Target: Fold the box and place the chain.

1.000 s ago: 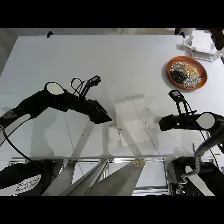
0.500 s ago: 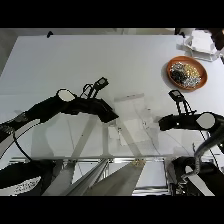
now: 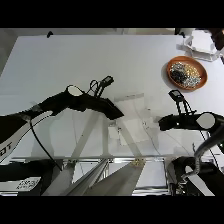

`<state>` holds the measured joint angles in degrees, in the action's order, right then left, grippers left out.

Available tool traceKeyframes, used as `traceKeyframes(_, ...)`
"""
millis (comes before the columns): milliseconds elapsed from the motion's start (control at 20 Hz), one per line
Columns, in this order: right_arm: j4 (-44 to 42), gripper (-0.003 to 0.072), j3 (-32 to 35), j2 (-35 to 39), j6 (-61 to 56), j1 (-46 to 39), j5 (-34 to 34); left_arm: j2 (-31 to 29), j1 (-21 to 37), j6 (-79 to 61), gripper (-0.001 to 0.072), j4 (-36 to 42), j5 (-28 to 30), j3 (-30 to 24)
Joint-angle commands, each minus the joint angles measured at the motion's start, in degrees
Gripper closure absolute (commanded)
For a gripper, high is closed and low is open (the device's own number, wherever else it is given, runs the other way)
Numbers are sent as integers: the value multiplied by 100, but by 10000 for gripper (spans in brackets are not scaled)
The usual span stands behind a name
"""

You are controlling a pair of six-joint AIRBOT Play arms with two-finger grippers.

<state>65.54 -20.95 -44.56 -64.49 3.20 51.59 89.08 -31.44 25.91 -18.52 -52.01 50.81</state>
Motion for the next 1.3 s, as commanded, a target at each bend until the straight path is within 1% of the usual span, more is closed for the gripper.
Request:
traceKeyframes(0,0,670,4,-4,0,7,-2,363,-59,-4,80,-33,-570,131)
traceKeyframes(100,0,670,4,-4,0,7,-2,382,-90,-72,87,-7,-490,129)
traceKeyframes(150,0,670,4,-4,0,7,-2,382,-92,-131,105,13,-433,131)
traceKeyframes(250,0,670,4,-4,0,7,0,380,-92,-269,307,7,-389,131)
traceKeyframes(350,0,670,4,-4,0,7,0,380,-94,-334,377,4,-339,131)
traceKeyframes(400,0,670,4,-4,0,7,2,380,-92,-407,434,7,-321,131)
traceKeyframes(450,0,670,4,-4,0,7,2,369,-87,-444,470,4,-278,131)
traceKeyframes(550,0,670,4,-4,0,7,2,323,-87,-555,623,2,-144,131)
traceKeyframes(600,2,670,4,-4,0,7,2,284,-87,-557,650,-15,-59,131)
traceKeyframes(650,4,670,4,-4,0,7,2,240,-87,-560,650,-59,9,133)
traceKeyframes(700,4,670,4,-4,0,7,2,184,-85,-560,632,-155,63,133)
traceKeyframes(800,7,670,4,-4,0,7,2,76,-85,-555,542,-428,133,136)
traceKeyframes(850,7,670,4,-4,0,7,2,44,-87,-555,546,-459,184,138)
traceKeyframes(950,7,670,4,-4,0,7,4,39,-92,-557,578,-417,284,142)
traceKeyframes(1150,7,670,4,-4,0,7,0,48,-94,-688,574,-470,-35,142)
traceKeyframes(1250,9,670,4,-4,0,7,0,61,-105,-789,576,-466,-101,142)
